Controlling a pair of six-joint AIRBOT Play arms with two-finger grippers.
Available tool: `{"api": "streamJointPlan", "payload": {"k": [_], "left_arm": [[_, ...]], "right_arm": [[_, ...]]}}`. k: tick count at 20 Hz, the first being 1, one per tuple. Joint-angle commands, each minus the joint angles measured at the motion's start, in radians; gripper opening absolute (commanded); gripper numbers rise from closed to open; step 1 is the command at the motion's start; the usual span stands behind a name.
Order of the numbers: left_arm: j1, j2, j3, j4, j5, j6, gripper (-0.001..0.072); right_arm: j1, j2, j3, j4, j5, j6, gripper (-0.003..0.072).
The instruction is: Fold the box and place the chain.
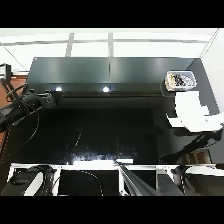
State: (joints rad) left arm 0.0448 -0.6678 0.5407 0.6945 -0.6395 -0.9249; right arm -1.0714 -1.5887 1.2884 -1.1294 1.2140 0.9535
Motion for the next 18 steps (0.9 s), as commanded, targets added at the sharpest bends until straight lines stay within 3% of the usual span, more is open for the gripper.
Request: {"api": "streamJointPlan", "payload": {"k": [1, 8, 10, 11, 13, 14, 15, 16, 18], "left_arm": [[-0.001, -0.044, 0.000, -0.026, -0.016, -0.015, 0.0708], [-0.001, -0.047, 0.000, -0.026, -0.020, -0.015, 0.0708], [-0.001, -0.047, 0.000, -0.026, -0.021, -0.015, 0.0708], [-0.001, -0.047, 0.000, -0.026, -0.023, -0.015, 0.0708], [-0.001, -0.047, 0.000, -0.026, -0.024, -0.015, 0.0708], [-0.001, -0.047, 0.000, -0.026, -0.024, -0.015, 0.0708], [-0.001, -0.047, 0.000, -0.026, -0.024, -0.015, 0.0708], [-0.001, -0.047, 0.000, -0.026, -0.024, -0.014, 0.0708], [-0.001, -0.047, 0.000, -0.026, -0.024, -0.014, 0.0708]], "right_arm": [[0.014, -0.139, 0.106, 0.039, 0.173, -0.073, 0.0720], [0.123, -0.239, 0.218, 0.063, 0.203, -0.122, 0.0720], [0.136, -0.239, 0.218, 0.063, 0.214, -0.124, 0.0597], [0.138, -0.239, 0.218, 0.062, 0.227, -0.124, 0.0498], [0.138, -0.238, 0.218, 0.062, 0.265, -0.124, 0.0489], [0.138, -0.238, 0.218, 0.062, 0.282, -0.120, 0.0368], [0.138, -0.237, 0.217, 0.062, 0.303, -0.119, 0.0160], [0.138, -0.236, 0.217, 0.064, 0.328, -0.111, 0.0054], [0.138, -0.213, 0.199, 0.085, 0.341, -0.108, 0.0057]]}}
